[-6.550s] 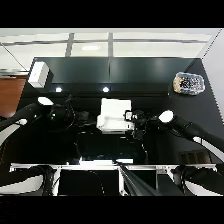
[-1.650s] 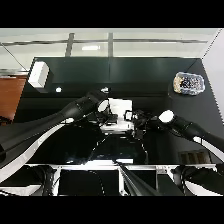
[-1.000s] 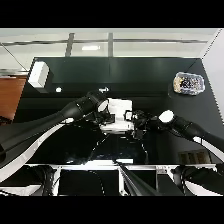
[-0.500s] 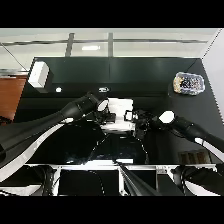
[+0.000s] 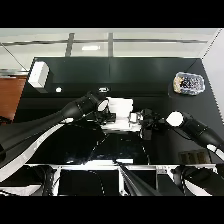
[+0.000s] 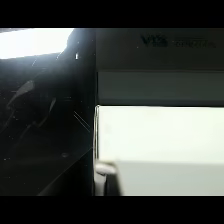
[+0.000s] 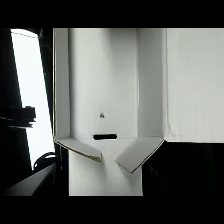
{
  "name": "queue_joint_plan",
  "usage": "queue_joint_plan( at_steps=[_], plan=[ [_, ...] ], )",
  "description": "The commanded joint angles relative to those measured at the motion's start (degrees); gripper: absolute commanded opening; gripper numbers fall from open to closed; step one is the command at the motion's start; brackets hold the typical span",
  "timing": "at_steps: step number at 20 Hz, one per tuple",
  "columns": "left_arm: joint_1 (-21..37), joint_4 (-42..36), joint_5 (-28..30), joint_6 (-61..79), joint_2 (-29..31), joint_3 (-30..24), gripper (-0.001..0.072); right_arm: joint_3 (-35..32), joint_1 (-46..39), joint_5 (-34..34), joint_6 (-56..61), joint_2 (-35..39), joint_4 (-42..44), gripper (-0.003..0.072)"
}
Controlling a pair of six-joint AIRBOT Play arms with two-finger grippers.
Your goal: Fold the box and place the chain.
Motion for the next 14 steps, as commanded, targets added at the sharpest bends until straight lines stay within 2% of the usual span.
queue_joint_plan(
  at_steps=[1,2,5,6,7,12,14],
  plan=[
    [0.0,0.0,0.1,0.0,0.0,0.0,0.0027,0.0,-0.1,-1.0,0.7,0.4,-0.8,0.0489],
    [0.0,0.0,0.1,0.0,0.0,0.0,0.0027,0.0,-0.1,-1.0,0.7,0.4,0.3,0.0424],
    [0.0,0.0,0.0,0.0,0.0,0.0,0.0027,0.0,-0.1,-1.0,0.7,-0.2,4.4,0.0411],
    [0.0,0.0,0.0,0.0,0.0,0.0,0.0027,0.0,-0.1,-0.9,0.8,-0.5,5.2,0.0209],
    [0.0,0.0,-0.1,0.0,0.0,0.0,0.0027,0.0,-0.1,-0.8,0.8,-0.8,6.0,0.0180],
    [0.0,0.0,-0.1,0.0,0.0,0.0,0.0027,0.0,0.8,-1.2,0.8,-3.7,14.3,0.0180],
    [0.0,0.0,-0.1,0.0,0.0,0.0,0.0027,0.0,1.8,-3.3,0.8,-4.2,15.5,0.0198]
  ],
)
